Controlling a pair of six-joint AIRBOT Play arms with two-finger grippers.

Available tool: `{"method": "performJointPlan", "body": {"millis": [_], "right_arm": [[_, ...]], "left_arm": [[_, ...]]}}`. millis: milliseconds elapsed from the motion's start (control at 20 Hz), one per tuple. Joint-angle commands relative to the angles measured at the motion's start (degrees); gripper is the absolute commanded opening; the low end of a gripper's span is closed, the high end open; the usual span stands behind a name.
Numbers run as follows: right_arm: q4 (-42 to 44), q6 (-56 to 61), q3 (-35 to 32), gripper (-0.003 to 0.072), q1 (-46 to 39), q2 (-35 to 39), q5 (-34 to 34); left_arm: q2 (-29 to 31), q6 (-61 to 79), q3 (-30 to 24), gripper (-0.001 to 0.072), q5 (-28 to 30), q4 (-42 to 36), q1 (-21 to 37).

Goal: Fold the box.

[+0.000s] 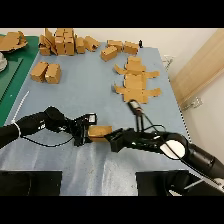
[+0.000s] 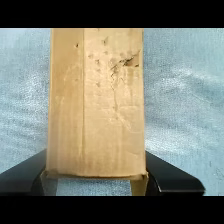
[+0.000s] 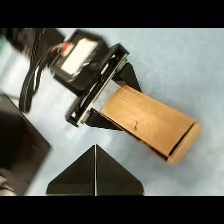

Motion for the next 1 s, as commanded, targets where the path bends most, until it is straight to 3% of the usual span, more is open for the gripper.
{"method": "performJointPlan", "body": {"millis": [0,250,500,650,950], "right_arm": [[28.3,-2.8,-9.9,-0.0002,-5.5,6.1,-9.2],[49.7,-12.4,-10.6,-0.0002,-5.5,-3.0,-8.0],[85.0,-46.1,-10.6,-0.0001,-5.5,-15.8,0.6],[89.7,-50.1,-10.6,0.0,-5.5,-21.3,6.4],[91.0,-52.5,-10.6,0.0,-5.5,-23.5,5.7]], "left_arm": [[0.0,0.0,0.0,0.0394,0.0,0.0,0.0],[0.0,0.0,0.0,0.0394,0.0,0.0,0.0],[0.0,0.0,0.0,0.0394,0.0,0.0,0.0],[0.0,0.0,0.0,0.0394,0.0,0.0,0.0],[0.0,0.0,0.0,0.0395,0.0,0.0,0.0]]}}
